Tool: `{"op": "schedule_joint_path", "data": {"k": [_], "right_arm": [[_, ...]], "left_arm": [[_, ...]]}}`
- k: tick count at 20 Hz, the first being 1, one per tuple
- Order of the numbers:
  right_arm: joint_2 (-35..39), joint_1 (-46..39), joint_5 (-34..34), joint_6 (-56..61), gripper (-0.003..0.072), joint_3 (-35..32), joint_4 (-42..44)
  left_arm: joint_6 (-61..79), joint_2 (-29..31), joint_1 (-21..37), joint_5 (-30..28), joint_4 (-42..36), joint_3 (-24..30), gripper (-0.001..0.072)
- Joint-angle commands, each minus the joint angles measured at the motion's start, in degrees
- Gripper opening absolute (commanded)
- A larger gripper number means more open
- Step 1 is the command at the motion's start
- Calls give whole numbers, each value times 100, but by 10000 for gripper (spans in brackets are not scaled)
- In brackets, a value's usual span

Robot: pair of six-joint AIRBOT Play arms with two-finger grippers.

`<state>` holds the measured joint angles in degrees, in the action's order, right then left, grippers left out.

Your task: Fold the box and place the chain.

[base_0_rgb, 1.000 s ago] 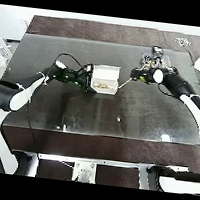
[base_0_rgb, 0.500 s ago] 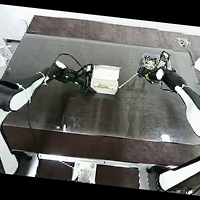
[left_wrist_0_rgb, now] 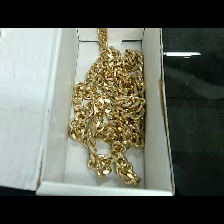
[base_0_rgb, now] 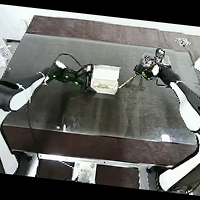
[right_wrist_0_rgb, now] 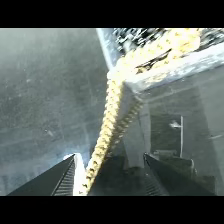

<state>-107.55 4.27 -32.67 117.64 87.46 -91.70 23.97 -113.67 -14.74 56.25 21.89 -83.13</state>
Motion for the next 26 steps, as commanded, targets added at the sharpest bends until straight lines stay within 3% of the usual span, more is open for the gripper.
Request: {"op": "schedule_joint_path", "data": {"k": [1, 3, 5, 6, 7, 8, 10, 26], "right_arm": [[-103, 37, -256, -111, 291, 223, 17], [-125, 59, -348, -289, 108, 328, 79], [-216, 68, -656, -654, 63, 527, 343], [-260, 72, -879, -848, 82, 621, 433], [-275, 72, -1054, -931, 203, 682, 468], [-275, 72, -1117, -964, 394, 682, 468], [-280, 72, -1207, -975, 366, 682, 463], [-155, 50, -1781, -968, 368, 1071, 146]], "left_arm": [[2, 4, 2, 0, -2, -2, 487], [2, 4, 2, 0, -4, -2, 488], [2, 4, 2, 2, -4, -2, 488], [2, 4, 2, 4, -4, -2, 487], [2, 4, 2, 15, -4, -2, 488], [2, 4, 2, 22, -4, -2, 488], [2, 4, 2, 22, -4, -2, 488], [0, 4, 2, 24, -4, -2, 487]]}}
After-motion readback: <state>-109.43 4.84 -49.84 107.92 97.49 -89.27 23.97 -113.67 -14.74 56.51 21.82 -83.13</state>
